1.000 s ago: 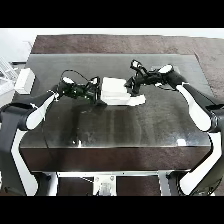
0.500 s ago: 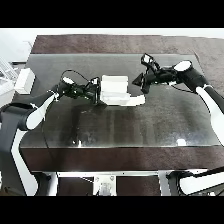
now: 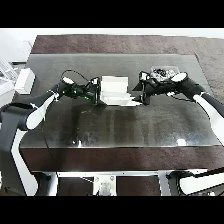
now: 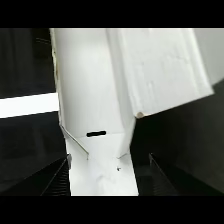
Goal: Fold the box and place the chain.
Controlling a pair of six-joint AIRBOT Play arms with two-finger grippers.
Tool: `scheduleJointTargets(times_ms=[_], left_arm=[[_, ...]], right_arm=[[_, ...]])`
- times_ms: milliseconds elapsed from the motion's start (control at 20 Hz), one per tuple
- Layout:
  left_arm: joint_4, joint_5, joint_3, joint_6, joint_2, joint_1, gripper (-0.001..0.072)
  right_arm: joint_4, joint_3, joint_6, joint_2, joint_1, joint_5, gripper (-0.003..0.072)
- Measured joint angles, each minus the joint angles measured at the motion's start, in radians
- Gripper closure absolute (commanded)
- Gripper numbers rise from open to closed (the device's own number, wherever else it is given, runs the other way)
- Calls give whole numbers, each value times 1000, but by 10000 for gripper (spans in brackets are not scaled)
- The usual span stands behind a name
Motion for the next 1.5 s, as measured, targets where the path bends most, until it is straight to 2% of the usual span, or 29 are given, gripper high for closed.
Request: scheduleJointTargets(times_ms=[100,200,400,500,550,600,850,950,1000,1100,1200,1250,1350,1400,1450,1500], left_arm=[[0,0,0,0,0,0,238],[0,0,0,0,0,0,238],[0,0,0,0,0,0,238],[0,0,0,0,0,0,237],[0,0,0,0,0,0,238],[0,0,0,0,0,0,238],[0,0,0,0,0,1,238],[1,-1,0,0,0,1,238],[0,-1,0,0,0,1,238],[0,-1,0,0,0,1,238],[0,-1,0,0,0,1,238],[0,0,0,0,0,1,238],[-1,1,0,0,0,1,238],[-1,1,0,0,0,1,238],[-1,1,0,0,0,1,238],[-1,1,0,-1,0,1,238]], right_arm=[[0,-2,-23,-18,2,0,115],[3,-3,-38,-36,3,2,243],[33,-2,-72,-64,6,3,316],[53,-1,-87,-70,14,3,327],[60,0,-97,-72,21,3,396],[65,0,-105,-75,29,1,419],[88,12,-127,-97,69,-34,428],[112,21,-132,-110,80,-47,418],[124,24,-134,-115,85,-50,371],[140,31,-138,-122,91,-53,351],[148,34,-145,-126,94,-53,166],[151,34,-151,-127,95,-53,122],[155,36,-166,-128,96,-55,121],[155,36,-179,-129,97,-56,106],[156,37,-185,-129,97,-56,60],[155,37,-192,-129,97,-56,61]])
